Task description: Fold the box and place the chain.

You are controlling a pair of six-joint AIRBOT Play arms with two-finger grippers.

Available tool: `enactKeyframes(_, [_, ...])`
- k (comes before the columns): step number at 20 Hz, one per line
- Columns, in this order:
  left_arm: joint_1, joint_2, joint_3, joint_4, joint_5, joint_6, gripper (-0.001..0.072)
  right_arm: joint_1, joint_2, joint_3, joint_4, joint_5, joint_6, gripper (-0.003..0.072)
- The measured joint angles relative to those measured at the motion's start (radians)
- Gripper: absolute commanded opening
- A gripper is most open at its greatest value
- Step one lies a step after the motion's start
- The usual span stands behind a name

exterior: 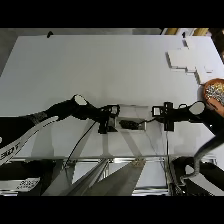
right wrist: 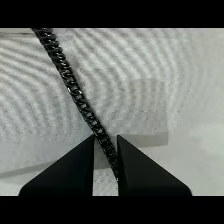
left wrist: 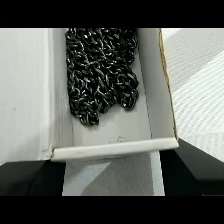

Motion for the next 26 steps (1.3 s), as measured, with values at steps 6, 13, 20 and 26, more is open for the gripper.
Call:
enactKeyframes(6, [0.000, 0.000, 0.000, 0.000, 0.000, 0.000, 0.0034, 0.000, 0.012, -0.003, 0.002, 0.026, -0.010, 0.0021])
enactKeyframes(13, [0.000, 0.000, 0.000, 0.000, 0.000, 0.000, 0.0034, 0.010, 0.219, -0.002, 0.086, 0.199, 0.029, 0.0021])
enactKeyframes(20, [0.000, 0.000, 0.000, 0.000, 0.000, 0.000, 0.0034, 0.215, 0.341, -0.002, 0.383, 0.233, 0.040, 0.0022])
enactKeyframes(26, [0.000, 0.000, 0.000, 0.000, 0.000, 0.000, 0.0034, 0.455, 0.317, -0.002, 0.467, -0.014, 0.094, 0.0068])
